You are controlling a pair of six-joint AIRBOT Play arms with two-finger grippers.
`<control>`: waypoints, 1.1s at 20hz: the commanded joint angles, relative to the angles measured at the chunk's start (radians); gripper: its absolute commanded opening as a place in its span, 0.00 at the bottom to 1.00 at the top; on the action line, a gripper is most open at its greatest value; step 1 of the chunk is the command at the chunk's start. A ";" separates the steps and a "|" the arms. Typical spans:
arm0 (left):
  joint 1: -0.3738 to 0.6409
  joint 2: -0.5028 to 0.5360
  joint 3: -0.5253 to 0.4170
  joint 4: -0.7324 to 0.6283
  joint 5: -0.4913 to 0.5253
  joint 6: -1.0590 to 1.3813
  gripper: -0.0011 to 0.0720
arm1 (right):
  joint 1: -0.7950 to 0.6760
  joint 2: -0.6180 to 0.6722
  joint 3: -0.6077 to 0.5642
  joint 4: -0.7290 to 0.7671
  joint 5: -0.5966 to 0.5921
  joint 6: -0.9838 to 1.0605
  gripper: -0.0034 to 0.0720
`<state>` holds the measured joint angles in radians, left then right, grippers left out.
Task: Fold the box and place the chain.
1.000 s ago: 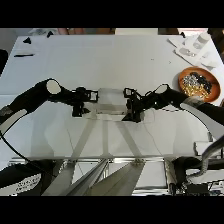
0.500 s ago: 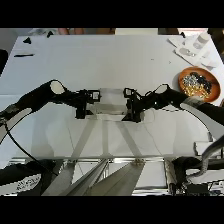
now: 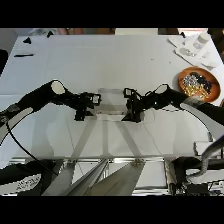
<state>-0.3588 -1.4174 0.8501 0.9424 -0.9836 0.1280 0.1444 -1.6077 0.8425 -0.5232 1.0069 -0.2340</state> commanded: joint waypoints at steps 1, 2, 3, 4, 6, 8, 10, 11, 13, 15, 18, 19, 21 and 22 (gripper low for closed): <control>0.000 -0.001 0.000 -0.015 0.019 0.007 0.45 | 0.001 0.000 0.000 0.000 0.000 0.000 0.50; 0.000 -0.001 0.000 -0.030 0.019 0.007 0.45 | 0.001 0.000 0.000 0.000 -0.001 0.000 0.50; 0.000 -0.001 0.000 -0.043 0.019 0.007 0.44 | 0.001 0.000 0.000 0.000 0.000 0.000 0.50; 0.000 -0.001 0.000 -0.053 0.019 0.007 0.44 | 0.001 0.000 0.000 0.000 0.000 0.000 0.50; 0.000 -0.001 0.000 -0.069 0.018 0.006 0.44 | 0.001 0.000 0.000 0.000 0.000 0.000 0.50; 0.000 -0.001 0.000 -0.082 0.014 0.006 0.44 | 0.001 0.000 0.000 0.000 0.000 0.000 0.50; 0.000 -0.001 0.000 -0.082 0.012 0.006 0.44 | 0.001 0.000 0.000 0.000 0.000 0.000 0.50; 0.000 -0.001 0.000 -0.083 0.003 0.006 0.42 | 0.001 0.000 0.000 0.000 0.000 0.000 0.50; 0.000 -0.001 0.000 -0.083 -0.010 0.006 0.13 | 0.001 0.000 0.000 0.000 0.000 0.000 0.50; 0.000 -0.001 0.000 -0.090 -0.012 0.006 0.08 | 0.001 0.000 0.000 0.000 0.000 0.000 0.50; 0.000 -0.001 0.000 -0.147 -0.012 0.006 0.08 | 0.001 0.000 0.000 0.000 0.000 0.000 0.50; 0.000 -0.002 0.000 -0.167 -0.012 0.007 0.08 | 0.001 0.000 0.000 0.000 0.000 0.000 0.50; 0.000 -0.003 0.000 -0.179 -0.012 0.006 0.08 | 0.001 0.000 0.000 0.000 0.000 0.000 0.50; 0.000 -0.003 0.000 -0.179 -0.013 0.006 0.09 | 0.001 0.000 0.000 0.000 0.000 0.000 0.50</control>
